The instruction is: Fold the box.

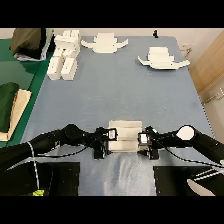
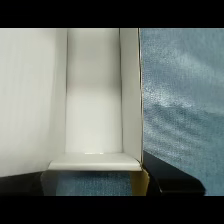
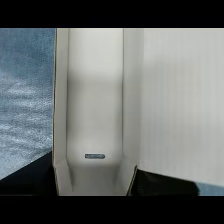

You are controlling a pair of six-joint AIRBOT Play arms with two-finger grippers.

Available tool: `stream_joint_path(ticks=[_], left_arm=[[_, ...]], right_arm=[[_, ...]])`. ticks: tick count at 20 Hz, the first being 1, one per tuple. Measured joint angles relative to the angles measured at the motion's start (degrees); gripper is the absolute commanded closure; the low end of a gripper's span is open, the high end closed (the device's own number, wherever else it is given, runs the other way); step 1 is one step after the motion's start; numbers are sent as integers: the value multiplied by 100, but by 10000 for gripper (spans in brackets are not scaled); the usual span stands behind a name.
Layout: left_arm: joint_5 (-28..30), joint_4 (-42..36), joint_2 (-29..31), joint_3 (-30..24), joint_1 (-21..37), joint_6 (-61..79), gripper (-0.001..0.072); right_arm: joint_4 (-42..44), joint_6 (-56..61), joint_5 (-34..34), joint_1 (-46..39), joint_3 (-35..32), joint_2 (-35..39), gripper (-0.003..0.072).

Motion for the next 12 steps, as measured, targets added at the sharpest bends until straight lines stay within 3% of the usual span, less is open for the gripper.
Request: stream_joint_path(ticks=[12], left_arm=[[105, 63, 0, -4, -28, -122, 197]], right_arm=[[-2, -7, 0, 0, 2, 0, 226]])
